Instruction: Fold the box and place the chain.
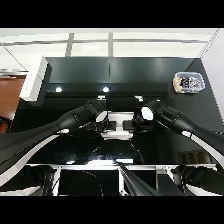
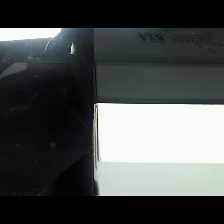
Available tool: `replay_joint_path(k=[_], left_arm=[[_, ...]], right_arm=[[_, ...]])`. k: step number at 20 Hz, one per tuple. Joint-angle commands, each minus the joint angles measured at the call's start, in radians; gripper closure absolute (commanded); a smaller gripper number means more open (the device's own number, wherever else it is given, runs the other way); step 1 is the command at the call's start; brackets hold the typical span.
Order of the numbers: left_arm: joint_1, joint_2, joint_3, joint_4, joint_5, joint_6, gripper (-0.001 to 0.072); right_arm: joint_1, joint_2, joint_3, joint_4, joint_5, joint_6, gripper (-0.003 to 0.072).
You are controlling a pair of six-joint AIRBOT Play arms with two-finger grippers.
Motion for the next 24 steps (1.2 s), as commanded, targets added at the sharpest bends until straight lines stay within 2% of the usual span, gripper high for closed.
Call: replay_joint_path(k=[1, 5, 6, 11, 12, 13, 15, 21, 23, 24], left_arm=[[0.001, 0.000, 0.000, 0.001, 0.000, 0.000, 0.0684], [0.001, 0.000, 0.000, 0.001, 0.000, 0.000, 0.0684], [0.001, 0.000, 0.000, 0.001, 0.000, 0.000, 0.0684], [0.001, 0.000, 0.000, 0.001, 0.000, 0.000, 0.0684], [0.001, 0.000, 0.000, 0.001, 0.000, 0.000, 0.0684], [0.001, 0.000, 0.000, 0.001, 0.000, 0.000, 0.0684], [0.001, 0.000, 0.000, 0.001, 0.000, 0.000, 0.0684], [0.001, 0.000, 0.000, 0.001, -0.001, 0.000, 0.0684], [0.001, 0.000, 0.000, 0.001, 0.000, 0.000, 0.0684], [0.001, 0.000, 0.000, 0.000, 0.000, 0.000, 0.0684]], right_arm=[[0.019, -0.026, 0.025, -0.016, 0.021, 0.053, 0.0376], [0.021, -0.064, 0.046, -0.018, 0.055, 0.076, 0.0384], [0.026, -0.070, 0.046, -0.018, 0.061, 0.080, 0.0505], [0.041, -0.092, 0.065, -0.016, 0.045, 0.103, 0.0510], [0.041, -0.092, 0.065, -0.016, 0.043, 0.105, 0.0553], [0.041, -0.092, 0.065, -0.016, 0.041, 0.110, 0.0561], [0.041, -0.092, 0.065, -0.016, 0.035, 0.118, 0.0676], [0.040, -0.092, 0.065, -0.014, 0.023, 0.118, 0.0673], [0.040, -0.092, 0.065, -0.015, 0.022, 0.126, 0.0538], [0.040, -0.092, 0.065, -0.015, 0.023, 0.126, 0.0538]])
